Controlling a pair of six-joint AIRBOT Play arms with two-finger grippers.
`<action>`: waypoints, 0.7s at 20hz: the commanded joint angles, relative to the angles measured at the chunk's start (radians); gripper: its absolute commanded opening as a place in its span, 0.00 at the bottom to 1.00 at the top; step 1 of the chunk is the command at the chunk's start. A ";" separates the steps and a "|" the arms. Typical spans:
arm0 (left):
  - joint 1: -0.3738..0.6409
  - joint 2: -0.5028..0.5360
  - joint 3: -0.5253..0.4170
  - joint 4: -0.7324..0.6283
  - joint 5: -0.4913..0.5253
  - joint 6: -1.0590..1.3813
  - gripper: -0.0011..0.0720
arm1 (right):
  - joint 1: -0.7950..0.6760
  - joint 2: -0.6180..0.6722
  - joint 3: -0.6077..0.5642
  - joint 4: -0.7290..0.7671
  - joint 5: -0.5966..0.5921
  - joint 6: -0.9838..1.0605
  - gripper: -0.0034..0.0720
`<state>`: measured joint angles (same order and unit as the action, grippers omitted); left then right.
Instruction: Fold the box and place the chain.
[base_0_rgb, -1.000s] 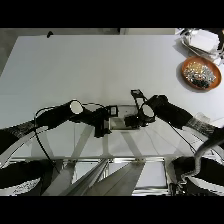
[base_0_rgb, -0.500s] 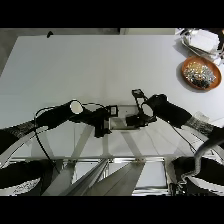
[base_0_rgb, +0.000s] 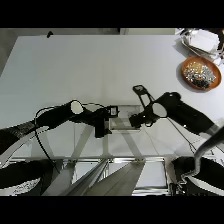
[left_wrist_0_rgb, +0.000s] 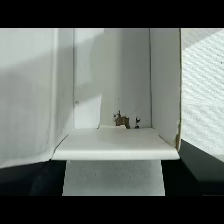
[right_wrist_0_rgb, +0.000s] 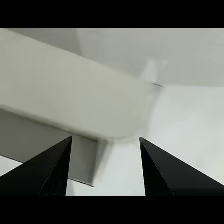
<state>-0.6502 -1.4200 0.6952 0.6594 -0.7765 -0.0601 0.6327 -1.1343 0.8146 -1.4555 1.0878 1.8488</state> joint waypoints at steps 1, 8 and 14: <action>0.000 0.000 0.000 0.001 0.002 0.000 0.41 | -0.084 0.126 0.031 -0.025 0.093 -0.134 0.67; 0.000 0.000 0.000 0.000 -0.002 0.000 0.41 | -0.651 0.066 0.253 -0.135 0.024 -0.419 0.57; 0.000 0.000 0.000 0.000 -0.002 0.000 0.41 | -0.953 -0.298 0.442 -0.120 -0.106 -0.418 0.56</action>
